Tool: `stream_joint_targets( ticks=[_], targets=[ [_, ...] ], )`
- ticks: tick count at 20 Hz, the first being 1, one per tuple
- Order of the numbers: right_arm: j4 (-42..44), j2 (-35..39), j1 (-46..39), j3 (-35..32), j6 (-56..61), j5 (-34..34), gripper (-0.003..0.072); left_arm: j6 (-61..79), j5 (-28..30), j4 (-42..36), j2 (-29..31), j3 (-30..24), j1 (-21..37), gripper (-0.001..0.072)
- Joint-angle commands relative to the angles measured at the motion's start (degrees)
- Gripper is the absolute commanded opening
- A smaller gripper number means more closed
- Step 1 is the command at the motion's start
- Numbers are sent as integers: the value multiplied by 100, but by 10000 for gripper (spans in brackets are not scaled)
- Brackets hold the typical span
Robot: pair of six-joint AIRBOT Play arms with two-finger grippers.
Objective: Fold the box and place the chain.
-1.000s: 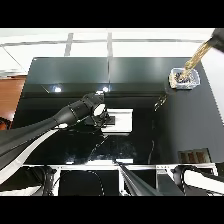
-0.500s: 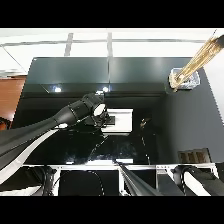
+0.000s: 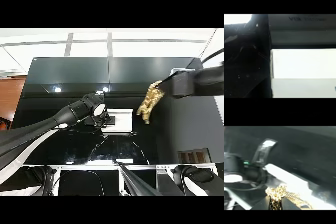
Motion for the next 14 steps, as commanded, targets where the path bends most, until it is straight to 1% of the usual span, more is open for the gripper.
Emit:
stream_joint_targets(
  ticks=[1, 4, 8, 14],
  targets=[
    [168, -68, 739, -450, 162, -911, 11, 2, -2, 0, 0, 2, 4, 23],
    [210, -219, 999, -675, 164, -1080, 11, 2, -2, -2, 0, 2, 4, 23],
    [118, -365, 1023, -968, 166, -1121, 12, 2, -2, 0, 0, 2, 4, 23],
    [0, -365, 1021, -1003, 166, -1014, 12, 2, 0, 0, 0, 2, 4, 23]
  ],
)
